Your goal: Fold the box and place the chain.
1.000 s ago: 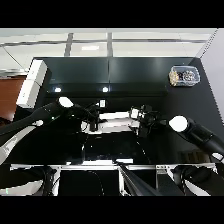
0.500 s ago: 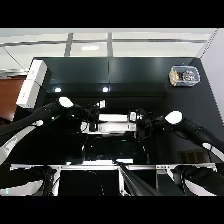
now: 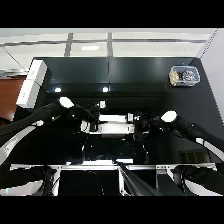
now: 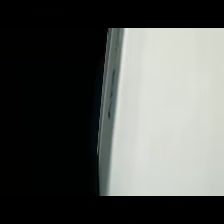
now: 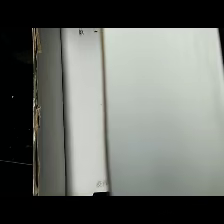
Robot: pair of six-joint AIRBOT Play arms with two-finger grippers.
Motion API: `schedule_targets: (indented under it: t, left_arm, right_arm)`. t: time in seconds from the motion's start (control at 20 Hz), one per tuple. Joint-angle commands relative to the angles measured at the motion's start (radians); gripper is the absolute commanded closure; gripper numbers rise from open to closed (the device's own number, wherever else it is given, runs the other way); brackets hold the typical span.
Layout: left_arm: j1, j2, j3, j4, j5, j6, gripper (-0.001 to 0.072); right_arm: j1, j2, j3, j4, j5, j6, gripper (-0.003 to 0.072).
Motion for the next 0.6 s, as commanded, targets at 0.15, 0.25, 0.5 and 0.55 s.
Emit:
schedule_targets:
  t: [0.15, 0.25, 0.5, 0.55]
  left_arm:
    - [0.0, -0.001, 0.0, 0.0, 0.002, 0.001, 0.0684]
    - [0.0, -0.001, 0.0, -0.001, 0.002, 0.001, 0.0684]
    - [0.0, -0.001, 0.0, -0.001, 0.002, 0.001, 0.0684]
    - [0.0, -0.001, 0.0, 0.0, 0.002, 0.001, 0.0684]
  right_arm:
    - [0.002, -0.05, 0.048, -0.093, 0.011, 0.134, -0.001]
    - [0.002, -0.055, 0.054, -0.106, 0.023, 0.14, -0.001]
    - [0.002, -0.056, 0.054, -0.12, 0.022, 0.151, -0.0009]
    - [0.002, -0.056, 0.054, -0.12, 0.022, 0.151, -0.0009]
